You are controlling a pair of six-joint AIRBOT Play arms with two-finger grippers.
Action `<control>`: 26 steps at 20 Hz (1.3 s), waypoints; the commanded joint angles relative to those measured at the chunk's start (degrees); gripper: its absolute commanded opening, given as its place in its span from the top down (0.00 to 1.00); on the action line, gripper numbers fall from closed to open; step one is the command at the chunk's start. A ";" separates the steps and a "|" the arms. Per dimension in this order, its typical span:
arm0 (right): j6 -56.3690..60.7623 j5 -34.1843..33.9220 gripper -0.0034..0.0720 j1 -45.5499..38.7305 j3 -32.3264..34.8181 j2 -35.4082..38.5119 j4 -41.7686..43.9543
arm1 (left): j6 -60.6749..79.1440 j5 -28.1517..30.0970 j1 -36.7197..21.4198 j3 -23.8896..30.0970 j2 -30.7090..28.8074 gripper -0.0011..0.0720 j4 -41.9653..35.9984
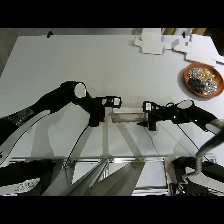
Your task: Fold the box and place the chain.
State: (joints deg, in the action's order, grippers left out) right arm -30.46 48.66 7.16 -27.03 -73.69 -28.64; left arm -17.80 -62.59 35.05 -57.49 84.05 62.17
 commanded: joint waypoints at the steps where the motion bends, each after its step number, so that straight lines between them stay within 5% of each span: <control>1: 0.00 0.02 0.42 0.04 0.00 0.00 0.00 | 6.19 3.58 -0.26 1.29 0.24 0.60 -1.62; 13: 0.00 0.02 0.42 0.04 0.00 0.00 0.00 | 13.35 11.45 1.57 4.39 0.17 0.62 -8.31; 15: 0.00 0.02 0.42 0.04 0.00 0.00 0.00 | 13.77 11.41 2.34 4.39 0.17 0.72 -9.07; 22: 0.00 0.02 0.42 0.04 0.00 0.00 0.00 | 13.70 15.78 2.95 4.39 0.17 0.72 -12.85; 26: 0.00 0.02 0.42 0.04 0.00 0.00 0.00 | 13.68 16.46 3.91 4.42 0.68 0.81 -15.17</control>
State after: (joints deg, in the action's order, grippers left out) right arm -30.44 48.66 7.14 -27.05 -73.69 -28.64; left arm -4.19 -47.48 38.35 -53.10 84.36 49.23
